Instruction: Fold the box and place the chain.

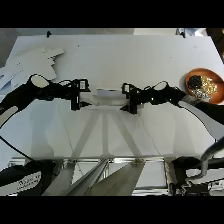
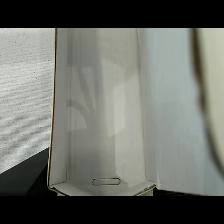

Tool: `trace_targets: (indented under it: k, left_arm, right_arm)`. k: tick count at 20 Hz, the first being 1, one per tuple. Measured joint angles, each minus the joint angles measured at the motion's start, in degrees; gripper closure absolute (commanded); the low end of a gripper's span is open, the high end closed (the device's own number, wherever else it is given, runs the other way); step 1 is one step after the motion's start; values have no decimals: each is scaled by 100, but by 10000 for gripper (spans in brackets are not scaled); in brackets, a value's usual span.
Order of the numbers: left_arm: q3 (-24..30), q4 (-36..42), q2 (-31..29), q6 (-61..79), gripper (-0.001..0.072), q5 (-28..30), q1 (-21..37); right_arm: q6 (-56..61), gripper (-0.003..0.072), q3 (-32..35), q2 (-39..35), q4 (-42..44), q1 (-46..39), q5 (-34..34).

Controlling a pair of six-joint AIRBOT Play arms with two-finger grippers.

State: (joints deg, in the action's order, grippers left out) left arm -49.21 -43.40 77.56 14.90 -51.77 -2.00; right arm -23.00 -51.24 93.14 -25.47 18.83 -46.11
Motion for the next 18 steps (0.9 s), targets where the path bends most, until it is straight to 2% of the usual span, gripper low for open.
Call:
trace_targets:
  k: [8,15,16,17,18]
  left_arm:
    - [-437,-605,693,-555,74,-275,-345]
    - [-479,-817,857,-595,84,184,-535]
    - [-483,-850,857,-595,98,291,-542]
    - [-483,-885,857,-592,174,376,-549]
    - [-483,-922,857,-557,219,474,-551]
  right_arm:
    - [0,255,0,0,0,0,2]
    - [0,255,0,0,2,0,2]
    - [4,255,0,0,4,0,4]
    - [7,255,0,0,7,-2,4]
    - [2,255,0,0,4,-2,2]
